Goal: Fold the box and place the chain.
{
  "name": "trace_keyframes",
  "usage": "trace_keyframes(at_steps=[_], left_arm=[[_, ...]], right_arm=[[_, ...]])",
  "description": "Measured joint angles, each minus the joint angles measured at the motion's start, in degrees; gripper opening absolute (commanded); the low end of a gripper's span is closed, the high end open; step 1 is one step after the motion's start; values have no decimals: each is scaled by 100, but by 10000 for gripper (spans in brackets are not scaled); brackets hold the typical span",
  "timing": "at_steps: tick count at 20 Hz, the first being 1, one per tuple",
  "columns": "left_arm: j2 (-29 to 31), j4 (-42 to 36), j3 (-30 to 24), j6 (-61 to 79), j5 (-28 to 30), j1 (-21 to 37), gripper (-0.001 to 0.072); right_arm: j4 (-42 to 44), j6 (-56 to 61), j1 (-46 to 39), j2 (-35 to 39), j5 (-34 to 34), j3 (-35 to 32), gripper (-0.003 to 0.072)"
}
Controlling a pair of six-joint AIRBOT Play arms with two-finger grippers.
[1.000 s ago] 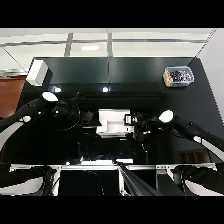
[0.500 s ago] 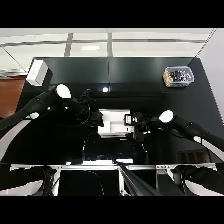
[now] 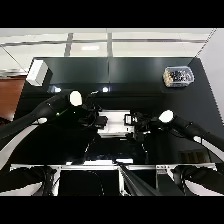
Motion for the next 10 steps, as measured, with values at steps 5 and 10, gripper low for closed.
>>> trace_keyframes(at_steps=[5,10], left_arm=[[0,601,4,-748,55,-380,328],[-20,1169,107,-1624,59,-680,328]], right_arm=[[-2,0,0,0,-2,0,86],[0,2,0,0,-2,0,86]])
